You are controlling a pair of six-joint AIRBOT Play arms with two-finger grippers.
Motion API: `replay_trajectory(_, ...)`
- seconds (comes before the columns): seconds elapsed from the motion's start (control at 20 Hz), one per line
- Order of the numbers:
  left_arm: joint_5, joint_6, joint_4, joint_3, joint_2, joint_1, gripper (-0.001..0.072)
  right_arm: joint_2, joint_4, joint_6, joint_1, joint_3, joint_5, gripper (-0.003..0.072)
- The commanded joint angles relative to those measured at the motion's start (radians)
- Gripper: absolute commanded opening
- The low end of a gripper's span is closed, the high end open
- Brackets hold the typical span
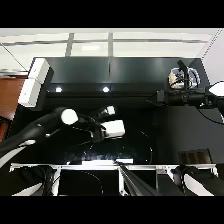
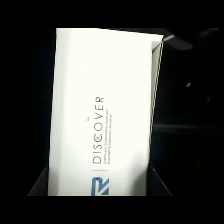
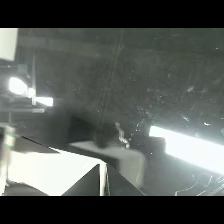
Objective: Fold the box and place the chain.
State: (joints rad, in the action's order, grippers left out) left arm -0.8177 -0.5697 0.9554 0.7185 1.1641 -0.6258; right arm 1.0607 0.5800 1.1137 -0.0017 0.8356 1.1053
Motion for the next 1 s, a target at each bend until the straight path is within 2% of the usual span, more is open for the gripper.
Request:
replay_trajectory(0.0,-0.212,-0.268,0.245,-0.001,-0.170,0.169,0.0136,0.000,0.002,-0.013,-0.024,0.001,0.017,0.0046)
replay_trajectory(0.15,-0.323,-0.383,0.375,-0.036,-0.328,0.445,0.0146,0.000,0.000,-0.036,-0.023,0.001,0.018,0.0046)
replay_trajectory(0.25,-0.369,-0.412,0.400,-0.069,-0.404,0.692,0.0146,0.000,0.001,-0.054,-0.023,0.001,0.018,0.0046)
replay_trajectory(0.4,-0.404,-0.434,0.394,-0.083,-0.426,1.064,0.0145,0.000,0.001,-0.069,-0.023,0.000,0.017,0.0045)
replay_trajectory(0.55,-0.346,-0.391,0.378,-0.085,-0.425,1.314,0.0145,0.000,0.001,-0.072,-0.023,0.000,0.016,0.0045)
replay_trajectory(0.7,-0.227,-0.281,0.266,-0.091,-0.404,1.461,0.0145,0.000,0.001,-0.071,-0.021,0.000,0.016,0.0045)
replay_trajectory(0.95,-0.111,-0.135,0.157,-0.086,-0.251,1.473,0.0145,0.000,0.000,-0.071,-0.021,0.000,0.016,0.0045)
